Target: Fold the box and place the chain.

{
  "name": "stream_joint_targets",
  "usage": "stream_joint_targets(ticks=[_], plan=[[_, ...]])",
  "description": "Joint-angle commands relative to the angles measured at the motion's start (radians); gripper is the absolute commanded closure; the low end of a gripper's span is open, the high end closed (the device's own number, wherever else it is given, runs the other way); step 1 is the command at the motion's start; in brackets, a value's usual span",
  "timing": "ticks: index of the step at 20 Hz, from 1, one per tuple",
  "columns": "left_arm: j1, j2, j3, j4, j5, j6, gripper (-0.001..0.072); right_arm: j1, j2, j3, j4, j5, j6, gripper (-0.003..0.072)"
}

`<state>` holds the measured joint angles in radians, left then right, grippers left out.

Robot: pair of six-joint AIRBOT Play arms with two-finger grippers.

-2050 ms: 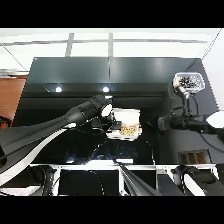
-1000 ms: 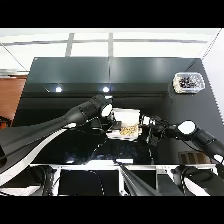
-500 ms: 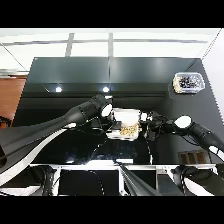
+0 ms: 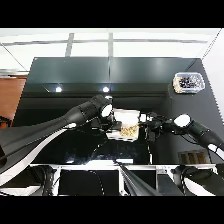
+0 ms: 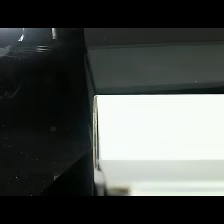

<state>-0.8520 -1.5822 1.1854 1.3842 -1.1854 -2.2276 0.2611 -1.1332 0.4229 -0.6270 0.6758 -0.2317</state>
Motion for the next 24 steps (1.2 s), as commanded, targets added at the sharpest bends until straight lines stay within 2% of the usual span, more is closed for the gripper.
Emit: stream_joint_targets(ticks=[1,5,8,12,14,17,21,24], plan=[[0.000,0.000,0.000,0.002,0.003,-0.002,0.0681,0.000,0.010,0.002,-0.015,0.023,0.051,0.0668],[0.000,0.000,0.000,0.002,0.003,-0.002,0.0681,-0.023,0.091,0.002,-0.169,0.020,0.323,0.0668],[0.000,0.000,0.000,0.002,0.003,-0.002,0.0681,-0.068,0.205,0.015,-0.286,0.046,0.565,0.0668],[0.000,0.000,0.000,0.002,0.003,-0.002,0.0681,-0.095,0.349,0.102,-0.279,0.234,0.695,0.0668],[0.000,0.000,0.000,0.002,0.003,-0.002,0.0681,-0.095,0.397,0.166,-0.219,0.327,0.763,0.0668],[0.000,0.000,0.000,0.002,0.003,-0.002,0.0681,-0.095,0.413,0.280,-0.048,0.439,0.803,0.0668],[0.000,0.000,0.000,0.001,0.003,-0.003,0.0681,-0.095,0.413,0.398,0.193,0.463,0.836,0.0668],[0.000,0.000,0.000,-0.006,0.003,-0.003,0.0681,-0.094,0.412,0.411,0.359,0.465,0.845,0.0668]])
